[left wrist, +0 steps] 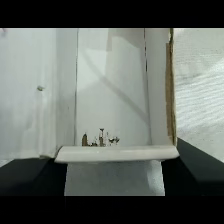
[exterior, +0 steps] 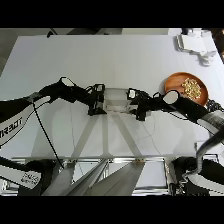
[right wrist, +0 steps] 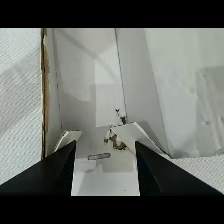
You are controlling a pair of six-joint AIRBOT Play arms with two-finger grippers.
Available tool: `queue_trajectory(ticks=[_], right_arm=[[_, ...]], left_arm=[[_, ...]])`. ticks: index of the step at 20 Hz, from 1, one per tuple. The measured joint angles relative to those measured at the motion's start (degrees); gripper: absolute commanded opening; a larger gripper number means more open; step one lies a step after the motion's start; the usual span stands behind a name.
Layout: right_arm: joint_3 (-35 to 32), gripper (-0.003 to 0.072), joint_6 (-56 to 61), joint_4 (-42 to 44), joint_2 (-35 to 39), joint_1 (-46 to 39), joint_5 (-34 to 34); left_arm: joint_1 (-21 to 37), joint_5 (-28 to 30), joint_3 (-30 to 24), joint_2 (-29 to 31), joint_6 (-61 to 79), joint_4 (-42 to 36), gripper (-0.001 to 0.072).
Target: Fold the box and place the chain.
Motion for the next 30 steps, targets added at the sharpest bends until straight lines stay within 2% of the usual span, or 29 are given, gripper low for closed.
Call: queue_trajectory(ticks=[1, 2, 4, 5, 6, 11, 15, 18, 23, 30], right_arm=[[0.0, 0.0189, 0.0, 0.0, 0.0, 0.0, -0.1], [0.0, 0.0102, 0.0, 0.0, 0.0, 0.0, -0.2], [0.0, 0.0073, 1.0, -0.1, 0.4, 0.0, 0.1], [0.0, 0.0024, 2.6, -0.3, 1.0, 0.0, 0.1], [0.0, 0.0013, 4.6, -1.0, 1.9, 0.0, 0.1], [0.0, 0.0012, 21.7, -11.3, 9.0, -1.9, 1.1], [-0.1, 0.0012, 34.9, -17.0, 13.7, -11.0, 5.9], [-0.1, 0.0008, 44.6, -17.8, 14.9, -19.8, 9.9], [-1.3, 0.0007, 54.0, -14.4, 12.3, -28.4, 15.8], [-4.7, 0.0007, 56.4, -8.6, 3.2, -24.9, 16.1]], left_arm=[[0.0, 0.0, 0.0, 0.0, 0.0, 0.0, 0.0214], [0.0, 0.0, 0.0, 0.0, 0.0, 0.0, 0.0214], [0.0, 0.0, 0.0, 0.0, 0.0, 0.0, 0.0214], [0.0, 0.0, 0.0, 0.0, 0.0, 0.0, 0.0214], [0.0, 0.0, 0.0, 0.0, 0.0, 0.0, 0.0214], [0.0, 0.0, 0.0, 0.0, 0.0, 0.0, 0.0214], [0.0, 0.0, 0.0, 0.0, 0.0, 0.0, 0.0214], [0.0, 0.0, 0.0, 0.0, 0.0, 0.0, 0.0214], [0.0, 0.0, 0.0, 0.0, 0.0, 0.0, 0.0214], [0.0, 0.0, 0.0, 0.0, 0.0, 0.0, 0.0214]])
